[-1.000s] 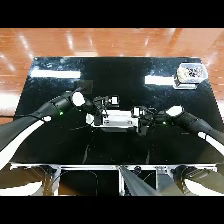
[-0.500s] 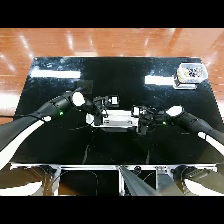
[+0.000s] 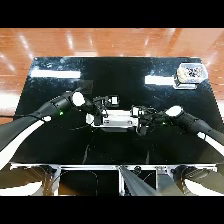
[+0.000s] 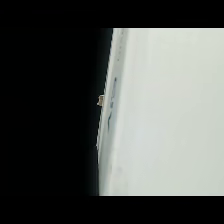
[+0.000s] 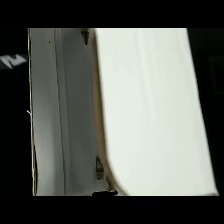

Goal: Fold the box and place the chain.

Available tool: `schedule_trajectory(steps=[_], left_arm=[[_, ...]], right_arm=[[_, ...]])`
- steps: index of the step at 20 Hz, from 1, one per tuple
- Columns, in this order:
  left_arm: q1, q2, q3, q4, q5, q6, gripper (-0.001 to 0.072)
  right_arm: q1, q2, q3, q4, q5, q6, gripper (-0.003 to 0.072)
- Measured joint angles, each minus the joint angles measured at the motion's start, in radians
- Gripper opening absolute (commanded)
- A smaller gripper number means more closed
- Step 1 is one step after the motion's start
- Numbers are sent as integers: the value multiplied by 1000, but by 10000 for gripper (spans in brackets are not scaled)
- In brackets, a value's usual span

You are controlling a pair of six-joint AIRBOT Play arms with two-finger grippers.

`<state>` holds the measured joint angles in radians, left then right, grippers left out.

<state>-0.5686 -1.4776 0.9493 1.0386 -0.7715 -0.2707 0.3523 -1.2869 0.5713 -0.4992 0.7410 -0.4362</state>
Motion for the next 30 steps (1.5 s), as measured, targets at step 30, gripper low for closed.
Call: schedule_trajectory(steps=[30], left_arm=[[0,0,0,0,-1,-14,22]], right_arm=[[30,0,-3,-24,-46,86,701]])
